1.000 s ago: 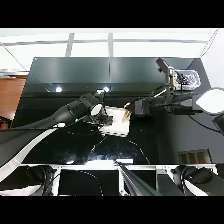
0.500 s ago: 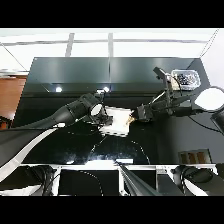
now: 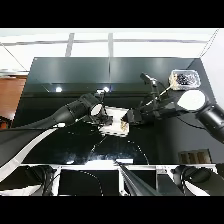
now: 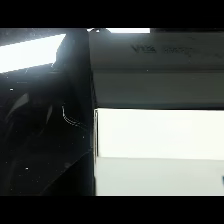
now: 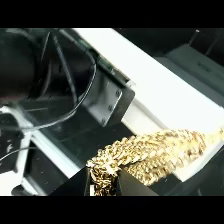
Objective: Fold the box and place the chain.
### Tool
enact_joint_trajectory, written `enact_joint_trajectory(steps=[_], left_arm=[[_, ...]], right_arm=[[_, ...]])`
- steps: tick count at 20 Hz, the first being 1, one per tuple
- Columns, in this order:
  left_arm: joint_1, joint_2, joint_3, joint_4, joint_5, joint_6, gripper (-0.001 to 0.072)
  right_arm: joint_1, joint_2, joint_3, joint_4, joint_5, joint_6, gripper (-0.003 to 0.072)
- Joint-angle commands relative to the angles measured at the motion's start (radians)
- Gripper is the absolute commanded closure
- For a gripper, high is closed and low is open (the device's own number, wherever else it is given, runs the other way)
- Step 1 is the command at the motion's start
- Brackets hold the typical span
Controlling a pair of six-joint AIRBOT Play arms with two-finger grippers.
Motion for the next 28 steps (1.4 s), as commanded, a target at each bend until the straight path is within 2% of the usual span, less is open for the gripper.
enact_joint_trajectory(steps=[1,7,8,9,10,14,17,18,20,21,22,23,24,28], left_arm=[[0.001,0.0,0.0,0.0,-0.001,0.0,0.068],[0.001,0.0,0.0,0.0,-0.001,0.0,0.068],[0.001,0.0,0.0,0.0,-0.001,0.0,0.0681],[0.001,0.0,0.0,0.0,-0.001,0.0,0.068],[0.001,0.0,0.0,0.0,-0.001,0.0,0.068],[0.001,0.0,0.0,0.0,-0.001,0.0,0.068],[0.001,0.0,0.0,0.0,-0.001,0.0,0.0681],[0.001,0.0,0.0,0.0,-0.001,0.0,0.068],[0.001,0.0,0.0,0.0,0.0,0.0,0.0681],[0.001,0.0,0.0,0.0,0.0,0.0,0.068],[0.001,0.0,0.0,0.0,0.0,0.0,0.068],[0.001,0.0,0.0,0.0,0.0,0.0,0.0681],[0.001,0.0,0.0,0.0,0.0,0.0,0.0681],[0.001,0.0,0.0,0.0,0.0,0.0,0.068]], right_arm=[[0.022,-0.048,0.0,-0.059,-0.074,0.0,0.0673],[0.022,-0.068,0.0,-0.069,-0.085,0.0,0.0663],[0.022,-0.069,0.0,-0.072,-0.083,0.0,0.0532],[0.014,-0.069,0.0,-0.072,-0.073,0.001,0.0341],[-0.004,-0.068,0.0,-0.072,-0.045,0.007,0.0302],[-0.157,-0.018,0.0,-0.135,0.093,0.003,0.0303],[-0.323,0.02,0.0,-0.385,0.113,0.016,0.0303],[-0.37,0.018,-0.005,-0.494,0.071,0.04,0.0304],[-0.452,0.004,-0.035,-0.721,-0.114,0.224,0.0304],[-0.481,-0.016,-0.043,-0.765,-0.195,0.29,0.0303],[-0.508,-0.05,-0.043,-0.76,-0.269,0.323,0.03],[-0.523,-0.087,-0.041,-0.725,-0.329,0.331,0.0153],[-0.535,-0.138,-0.029,-0.671,-0.381,0.334,-0.0034],[-0.565,-0.382,0.125,-0.501,-0.415,0.338,-0.0034]])
